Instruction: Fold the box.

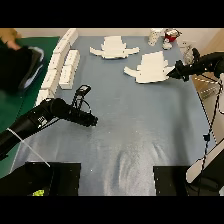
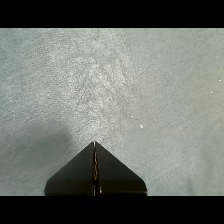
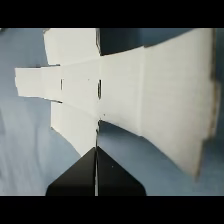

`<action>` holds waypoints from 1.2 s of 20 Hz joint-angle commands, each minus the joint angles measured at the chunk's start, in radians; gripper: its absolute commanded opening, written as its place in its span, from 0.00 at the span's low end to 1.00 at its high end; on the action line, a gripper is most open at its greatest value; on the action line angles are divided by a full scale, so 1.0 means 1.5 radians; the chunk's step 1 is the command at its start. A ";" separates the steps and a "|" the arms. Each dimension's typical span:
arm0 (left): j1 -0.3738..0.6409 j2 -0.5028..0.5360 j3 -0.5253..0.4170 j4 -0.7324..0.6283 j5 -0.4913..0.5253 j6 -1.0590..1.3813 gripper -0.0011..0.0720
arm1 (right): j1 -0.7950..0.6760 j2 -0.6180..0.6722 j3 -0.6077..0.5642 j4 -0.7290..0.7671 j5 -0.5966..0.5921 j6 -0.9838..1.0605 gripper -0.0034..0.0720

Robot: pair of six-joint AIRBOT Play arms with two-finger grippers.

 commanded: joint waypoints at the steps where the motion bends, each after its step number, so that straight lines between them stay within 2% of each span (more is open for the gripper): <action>1: 0.000 0.001 0.000 0.000 0.000 0.000 0.03 | 0.038 0.117 -0.148 -0.006 -0.038 -0.019 0.04; 9: 0.000 0.001 0.000 0.000 0.000 0.000 0.03 | 0.143 0.455 -0.654 -0.026 0.047 -0.011 0.04; 11: 0.000 0.001 0.000 0.000 0.000 0.000 0.03 | 0.160 0.522 -0.751 -0.027 0.066 0.000 0.04; 13: 0.000 0.001 0.000 0.000 0.000 0.000 0.03 | 0.168 0.561 -0.815 -0.029 0.081 0.004 0.04; 16: 0.000 0.001 0.000 0.000 0.000 0.000 0.03 | 0.168 0.581 -0.857 -0.029 0.100 0.005 0.06; 17: 0.000 0.001 0.000 0.000 0.000 0.000 0.03 | 0.168 0.581 -0.858 -0.028 0.101 0.005 0.24; 18: 0.000 0.001 0.000 0.000 0.000 0.000 0.03 | 0.168 0.582 -0.857 -0.028 0.103 0.005 0.64; 19: 0.000 0.001 0.000 0.000 0.000 0.000 0.03 | 0.166 0.582 -0.851 -0.036 0.103 0.005 0.75; 24: 0.000 0.001 0.000 0.000 0.000 0.000 0.03 | 0.086 0.589 -0.751 -0.212 0.101 0.107 0.73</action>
